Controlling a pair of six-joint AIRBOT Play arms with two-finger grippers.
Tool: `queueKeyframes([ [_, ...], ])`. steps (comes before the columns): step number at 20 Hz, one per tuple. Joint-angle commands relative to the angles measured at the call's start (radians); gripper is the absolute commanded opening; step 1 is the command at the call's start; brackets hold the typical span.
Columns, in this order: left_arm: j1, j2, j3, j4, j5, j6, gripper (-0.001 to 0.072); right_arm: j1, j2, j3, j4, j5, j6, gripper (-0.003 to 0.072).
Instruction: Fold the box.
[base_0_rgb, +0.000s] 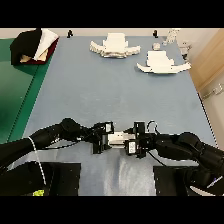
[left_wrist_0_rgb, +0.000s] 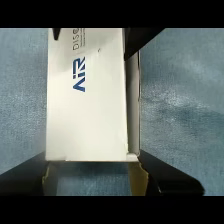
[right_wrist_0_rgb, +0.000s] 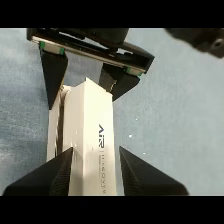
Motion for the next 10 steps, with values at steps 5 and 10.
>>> queueKeyframes([
  [5, 0.0, 0.0, 0.0, 0.001, -0.003, 0.001, 0.0481, 0.0, -0.017, 0.001, 0.019, -0.017, 0.0, 0.03],
  [10, 0.0, 0.0, 0.0, 0.001, -0.003, 0.001, 0.0481, 0.0, -0.021, 0.0, 0.043, -0.051, 0.0, 0.0257],
])
